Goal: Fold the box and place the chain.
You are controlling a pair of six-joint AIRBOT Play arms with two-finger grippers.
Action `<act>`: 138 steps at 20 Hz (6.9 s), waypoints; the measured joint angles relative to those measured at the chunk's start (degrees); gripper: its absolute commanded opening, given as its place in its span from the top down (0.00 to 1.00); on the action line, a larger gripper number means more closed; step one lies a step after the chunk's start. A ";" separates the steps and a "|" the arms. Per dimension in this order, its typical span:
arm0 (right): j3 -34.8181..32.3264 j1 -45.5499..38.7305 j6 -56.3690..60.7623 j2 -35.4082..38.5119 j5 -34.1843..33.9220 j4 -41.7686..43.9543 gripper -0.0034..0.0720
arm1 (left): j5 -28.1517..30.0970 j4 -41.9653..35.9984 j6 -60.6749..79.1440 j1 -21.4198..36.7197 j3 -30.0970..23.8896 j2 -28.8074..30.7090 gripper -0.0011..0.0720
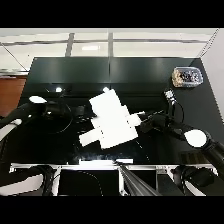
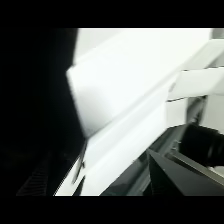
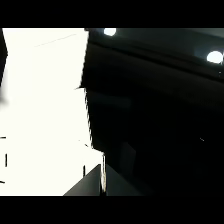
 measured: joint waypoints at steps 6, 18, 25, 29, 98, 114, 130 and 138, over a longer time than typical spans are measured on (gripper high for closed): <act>0.00 0.00 0.11 0.00 0.33 0.70 0.94 | -8.35 -4.52 8.70 -4.74 8.28 -11.28 0.04; -0.02 0.00 0.26 0.00 0.39 1.20 0.93 | -18.40 4.68 16.04 -5.42 17.77 -17.94 0.93; 3.34 -7.19 0.92 0.00 9.29 -3.34 0.07 | -21.18 5.14 20.26 -5.44 18.93 -18.36 0.95; 9.88 -18.51 0.35 0.00 23.08 -17.75 0.07 | -21.24 7.39 21.62 -7.34 20.17 -14.45 0.95; -0.98 2.01 -61.13 -12.66 18.75 -0.46 0.07 | 11.93 23.56 47.69 -24.48 15.30 -7.21 0.95; -0.04 3.41 -59.95 -14.73 14.64 3.89 0.07 | 11.52 23.56 47.74 -24.50 15.30 -7.21 0.95; 3.15 -1.22 -55.19 -11.19 14.08 3.65 0.07 | 10.49 23.54 47.65 -24.48 15.30 -7.28 0.95; 3.41 -3.74 -49.09 -11.30 14.40 1.33 0.07 | 10.40 23.52 47.71 -24.48 15.30 -7.28 0.95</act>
